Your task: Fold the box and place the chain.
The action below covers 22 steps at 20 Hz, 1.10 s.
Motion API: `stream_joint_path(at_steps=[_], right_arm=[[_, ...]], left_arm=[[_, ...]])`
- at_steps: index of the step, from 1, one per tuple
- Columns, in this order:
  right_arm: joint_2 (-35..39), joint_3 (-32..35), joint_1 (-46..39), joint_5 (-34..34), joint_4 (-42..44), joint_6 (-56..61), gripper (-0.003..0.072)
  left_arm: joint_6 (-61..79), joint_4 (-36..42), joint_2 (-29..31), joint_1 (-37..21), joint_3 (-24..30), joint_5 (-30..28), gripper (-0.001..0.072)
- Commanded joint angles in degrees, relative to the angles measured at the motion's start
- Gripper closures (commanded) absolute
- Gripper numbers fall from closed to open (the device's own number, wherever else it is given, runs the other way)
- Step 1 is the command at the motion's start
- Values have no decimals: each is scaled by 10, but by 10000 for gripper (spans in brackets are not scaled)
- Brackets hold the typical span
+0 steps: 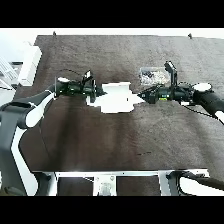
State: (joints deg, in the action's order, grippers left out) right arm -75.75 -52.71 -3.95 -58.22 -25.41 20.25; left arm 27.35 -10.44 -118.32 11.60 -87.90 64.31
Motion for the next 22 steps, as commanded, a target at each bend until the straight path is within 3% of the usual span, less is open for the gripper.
stream_joint_path(at_steps=[1, 17, 22], right_arm=[[0, 4, 1, 2, 14, 0, 192], [0, 5, 1, -8, 16, 0, 192], [0, 5, 8, -14, 24, 0, 192]], left_arm=[[1, -19, 0, 23, -4, -57, 691], [-30, -42, -3, 26, -33, -51, 691], [-48, -45, -35, 26, -67, -9, 691]])
